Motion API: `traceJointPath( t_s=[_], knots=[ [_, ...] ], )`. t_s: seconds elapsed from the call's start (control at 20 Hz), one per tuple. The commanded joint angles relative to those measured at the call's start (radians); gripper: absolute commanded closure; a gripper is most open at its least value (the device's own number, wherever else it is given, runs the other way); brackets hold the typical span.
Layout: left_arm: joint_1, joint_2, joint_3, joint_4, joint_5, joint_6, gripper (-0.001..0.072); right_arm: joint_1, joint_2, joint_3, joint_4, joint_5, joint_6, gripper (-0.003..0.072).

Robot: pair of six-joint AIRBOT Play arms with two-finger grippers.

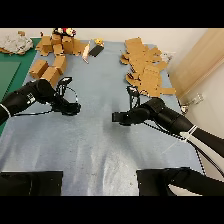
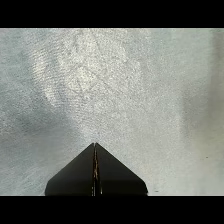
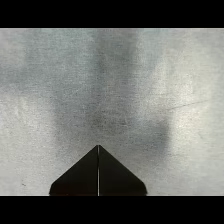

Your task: Fold the box.

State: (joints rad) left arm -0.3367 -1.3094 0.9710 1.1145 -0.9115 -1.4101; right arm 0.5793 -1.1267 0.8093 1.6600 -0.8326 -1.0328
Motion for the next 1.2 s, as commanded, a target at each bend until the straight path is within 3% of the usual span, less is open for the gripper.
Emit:
traceJointPath(
  t_s=[0.0,0.3,0.5,0.55,0.65,0.7,0.9,1.15],
  knots=[
    [0.0,0.0,0.0,0.0,0.0,0.0,0.07,0.0,0.0,0.001,0.005,0.0,0.002,0.0679],
    [0.0,0.0,0.0,0.0,0.0,0.0,0.07,-0.05,0.0,0.016,0.019,-0.004,0.011,0.0679],
    [0.0,0.0,0.0,0.0,0.001,0.0,0.0699,-0.341,0.0,0.111,0.016,-0.14,-0.098,0.0678],
    [0.0,0.0,0.0,0.0,0.001,0.0,0.0699,-0.443,0.0,0.142,0.009,-0.168,-0.151,0.0645],
    [0.0,0.0,0.0,0.0,0.001,0.0,0.0699,-0.644,-0.008,0.195,0.003,-0.162,-0.231,0.0287],
    [0.0,0.0,0.0,0.0,0.001,0.0,0.0699,-0.75,-0.026,0.225,0.005,-0.138,-0.29,0.0231],
    [0.0,0.0,0.0,0.0,0.001,0.0,0.0699,-1.061,-0.207,0.382,0.106,-0.064,-0.483,0.0231],
    [0.0,0.0,0.0,0.0,0.002,0.0,0.0699,-1.159,-0.51,0.614,0.289,-0.047,-0.632,0.0231]
  ],
)
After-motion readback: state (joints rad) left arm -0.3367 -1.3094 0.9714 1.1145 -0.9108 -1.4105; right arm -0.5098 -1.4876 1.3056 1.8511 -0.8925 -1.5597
